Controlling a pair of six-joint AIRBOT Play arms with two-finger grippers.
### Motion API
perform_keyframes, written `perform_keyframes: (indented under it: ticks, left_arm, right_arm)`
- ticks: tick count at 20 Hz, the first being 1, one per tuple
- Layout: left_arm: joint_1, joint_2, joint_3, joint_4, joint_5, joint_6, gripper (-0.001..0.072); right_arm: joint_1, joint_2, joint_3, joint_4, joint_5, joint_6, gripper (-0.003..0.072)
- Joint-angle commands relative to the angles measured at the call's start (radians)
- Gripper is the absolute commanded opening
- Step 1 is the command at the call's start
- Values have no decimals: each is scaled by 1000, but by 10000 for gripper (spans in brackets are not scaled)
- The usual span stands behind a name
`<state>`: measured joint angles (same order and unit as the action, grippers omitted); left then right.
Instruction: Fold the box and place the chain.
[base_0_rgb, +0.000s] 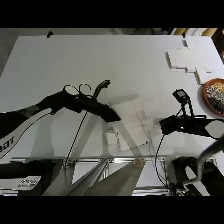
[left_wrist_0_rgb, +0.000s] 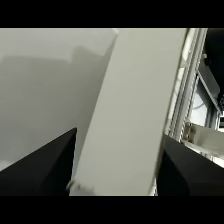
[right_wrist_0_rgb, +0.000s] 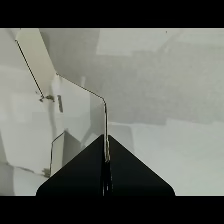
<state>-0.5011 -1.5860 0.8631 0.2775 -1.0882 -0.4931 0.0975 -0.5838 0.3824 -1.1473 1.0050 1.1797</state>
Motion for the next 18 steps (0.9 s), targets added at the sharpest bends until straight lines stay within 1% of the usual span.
perform_keyframes:
  ticks: [1,3,4,5,8,9,11,12,13,15,18]
  left_arm:
    - [-38,-32,0,-60,11,96,444]
    - [-39,-31,0,-61,11,128,214]
    - [-35,-31,0,-60,11,131,78]
    - [-33,-31,0,-60,12,142,4]
    - [-34,-20,5,-57,19,277,2]
    - [-36,-7,8,-48,26,323,1]
    - [-38,35,13,7,54,422,3]
    - [-39,61,14,54,64,474,3]
    - [-42,85,15,105,71,518,3]
    - [-52,125,15,216,95,561,6]
    - [-81,135,15,317,152,560,2]
  right_arm:
    - [1,1,0,0,-1,-2,18]
    - [1,1,0,0,-1,-2,18]
    - [1,1,0,0,-1,-2,18]
    - [1,1,0,1,-1,-6,18]
    - [1,6,5,42,-7,-99,22]
    - [1,10,15,55,-7,-109,73]
    - [1,19,51,57,2,-108,267]
    - [1,24,75,57,10,-108,329]
    - [1,27,100,57,23,-108,356]
    - [1,35,151,57,41,-109,356]
    - [1,58,181,57,42,-108,355]
